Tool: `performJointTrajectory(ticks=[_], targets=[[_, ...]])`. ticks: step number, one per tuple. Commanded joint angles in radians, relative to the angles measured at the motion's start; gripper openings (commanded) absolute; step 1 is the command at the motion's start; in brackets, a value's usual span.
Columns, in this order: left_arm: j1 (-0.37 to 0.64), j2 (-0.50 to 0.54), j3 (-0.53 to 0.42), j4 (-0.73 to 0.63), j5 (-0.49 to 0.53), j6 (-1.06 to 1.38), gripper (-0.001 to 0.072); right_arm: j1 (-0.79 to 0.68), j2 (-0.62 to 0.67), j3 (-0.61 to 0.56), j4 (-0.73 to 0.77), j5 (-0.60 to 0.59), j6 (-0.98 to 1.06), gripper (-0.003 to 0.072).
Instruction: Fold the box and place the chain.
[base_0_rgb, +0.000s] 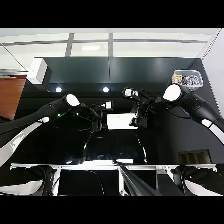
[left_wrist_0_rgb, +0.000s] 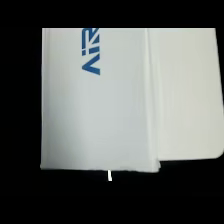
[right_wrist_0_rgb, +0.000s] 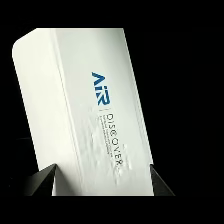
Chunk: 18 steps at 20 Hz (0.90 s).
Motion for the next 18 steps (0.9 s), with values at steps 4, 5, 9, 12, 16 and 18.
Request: performJointTrajectory(ticks=[4, 5, 9, 12, 16, 18], targets=[[-0.001, 0.0, 0.0, 0.0, 0.0, 0.0, 0.0397, 0.019, -0.001, -0.001, -0.029, -0.062, 0.003, 0.071], [-0.001, 0.0, 0.0, 0.0, 0.0, 0.0, 0.0397, 0.02, -0.001, -0.001, -0.028, -0.07, 0.003, 0.071], [-0.001, 0.0, 0.0, 0.0, 0.0, 0.0, 0.0397, 0.02, -0.001, -0.001, -0.028, -0.081, 0.003, 0.071], [-0.001, 0.0, 0.0, 0.0, 0.0, 0.0, 0.0397, 0.02, 0.002, -0.001, -0.016, -0.106, 0.003, 0.071], [-0.001, 0.0, 0.0, 0.0, -0.001, 0.0, 0.0397, 0.02, 0.005, -0.001, 0.02, -0.12, 0.003, 0.0709], [-0.001, 0.0, 0.0, 0.0, -0.001, 0.0, 0.0398, 0.02, 0.005, -0.001, 0.02, -0.109, 0.0, 0.0653]])
